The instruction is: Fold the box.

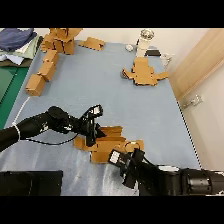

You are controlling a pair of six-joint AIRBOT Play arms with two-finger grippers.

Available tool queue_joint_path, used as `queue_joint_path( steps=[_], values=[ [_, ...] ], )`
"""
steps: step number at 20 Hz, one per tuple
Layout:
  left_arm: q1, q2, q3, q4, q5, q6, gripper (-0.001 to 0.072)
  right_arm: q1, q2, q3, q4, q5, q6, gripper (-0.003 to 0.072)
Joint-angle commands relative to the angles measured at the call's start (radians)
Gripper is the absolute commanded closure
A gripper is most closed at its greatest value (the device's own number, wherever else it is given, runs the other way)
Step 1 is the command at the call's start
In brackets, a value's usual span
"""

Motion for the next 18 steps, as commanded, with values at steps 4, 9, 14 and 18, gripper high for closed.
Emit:
queue_joint_path(
  steps=[4,9,14,18],
  values=[
    [-0.001,-0.001,0.000,0.000,0.000,0.000,0.0697,0.032,-0.145,-0.028,-0.145,0.153,-0.041,0.0236],
    [0.000,-0.001,0.000,0.000,0.001,0.000,0.0697,0.032,-0.196,0.002,-0.366,0.116,0.082,0.0237],
    [0.000,-0.001,0.000,0.000,0.000,0.000,0.0697,0.032,-0.196,0.031,-0.402,0.083,0.206,0.0237],
    [0.000,-0.001,0.000,0.000,0.000,0.000,0.0697,0.032,-0.196,0.031,-0.329,0.080,0.206,0.0230]
  ],
)
